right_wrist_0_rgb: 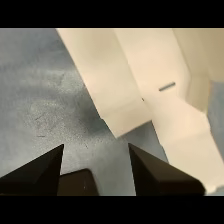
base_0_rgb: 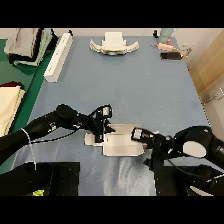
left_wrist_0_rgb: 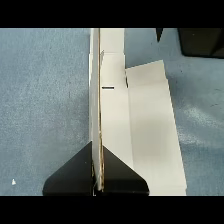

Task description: Fold the box.

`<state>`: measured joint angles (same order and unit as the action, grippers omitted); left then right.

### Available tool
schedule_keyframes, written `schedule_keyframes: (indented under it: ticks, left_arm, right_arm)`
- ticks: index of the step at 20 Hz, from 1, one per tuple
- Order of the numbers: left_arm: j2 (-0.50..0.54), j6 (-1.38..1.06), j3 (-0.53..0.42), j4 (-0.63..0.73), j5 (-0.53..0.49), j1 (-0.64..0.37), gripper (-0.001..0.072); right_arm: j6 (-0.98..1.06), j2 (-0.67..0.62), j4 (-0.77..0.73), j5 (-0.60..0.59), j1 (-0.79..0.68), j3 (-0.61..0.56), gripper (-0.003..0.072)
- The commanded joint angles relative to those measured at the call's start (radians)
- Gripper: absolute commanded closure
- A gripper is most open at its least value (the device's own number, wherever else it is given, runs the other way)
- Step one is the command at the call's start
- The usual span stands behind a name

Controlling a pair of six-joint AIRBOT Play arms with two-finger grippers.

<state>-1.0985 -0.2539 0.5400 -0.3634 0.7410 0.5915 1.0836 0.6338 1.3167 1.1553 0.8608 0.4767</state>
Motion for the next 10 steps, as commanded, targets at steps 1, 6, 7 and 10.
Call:
schedule_keyframes:
  ticks: [1, 6, 7, 10]
  left_arm:
    - [-0.001, 0.000, -0.001, 0.000, 0.000, 0.001, 0.0695]
    - [-0.001, 0.000, -0.001, 0.000, 0.000, 0.001, 0.0695]
    - [-0.001, 0.000, -0.001, 0.000, 0.000, 0.001, 0.0695]
    - [-0.001, 0.000, -0.001, 0.000, 0.000, 0.001, 0.0695]
  right_arm:
    - [-0.257, 0.013, 0.074, -0.238, 0.109, -0.096, 0.0085]
    - [-0.255, 0.094, 0.126, -0.420, 0.120, -0.103, 0.0023]
    - [-0.242, 0.105, 0.127, -0.439, 0.119, -0.103, 0.0024]
    - [-0.115, 0.099, 0.177, -0.461, 0.119, -0.100, 0.0027]
